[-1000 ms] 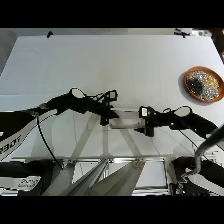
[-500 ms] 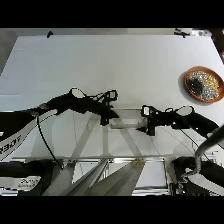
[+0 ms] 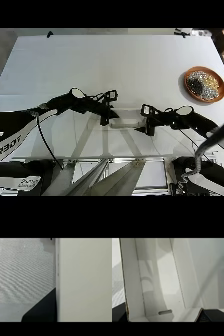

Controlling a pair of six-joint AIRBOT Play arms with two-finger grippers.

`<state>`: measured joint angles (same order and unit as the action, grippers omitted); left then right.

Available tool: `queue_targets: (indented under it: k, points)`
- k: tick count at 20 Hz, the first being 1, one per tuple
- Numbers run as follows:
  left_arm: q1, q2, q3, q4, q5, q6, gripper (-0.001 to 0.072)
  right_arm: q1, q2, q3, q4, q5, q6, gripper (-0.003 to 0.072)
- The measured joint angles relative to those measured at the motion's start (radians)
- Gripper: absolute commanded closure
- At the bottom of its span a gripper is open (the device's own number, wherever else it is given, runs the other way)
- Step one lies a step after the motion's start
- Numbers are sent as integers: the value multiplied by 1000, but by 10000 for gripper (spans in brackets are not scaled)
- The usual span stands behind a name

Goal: Fold the box and place the chain.

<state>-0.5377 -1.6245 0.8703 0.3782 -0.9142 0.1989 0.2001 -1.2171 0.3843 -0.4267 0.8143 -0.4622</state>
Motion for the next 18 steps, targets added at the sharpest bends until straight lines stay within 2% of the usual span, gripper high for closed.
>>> queue_targets:
  k: [6,9,18]
  points:
    - [0,0,0,0,-2,1,697,16,-14,0,-10,12,-7,34]
    - [0,0,0,1,-2,1,698,18,-15,0,-17,27,-8,-18]
    - [0,1,-1,2,-4,0,698,14,-16,19,-15,99,5,-34]
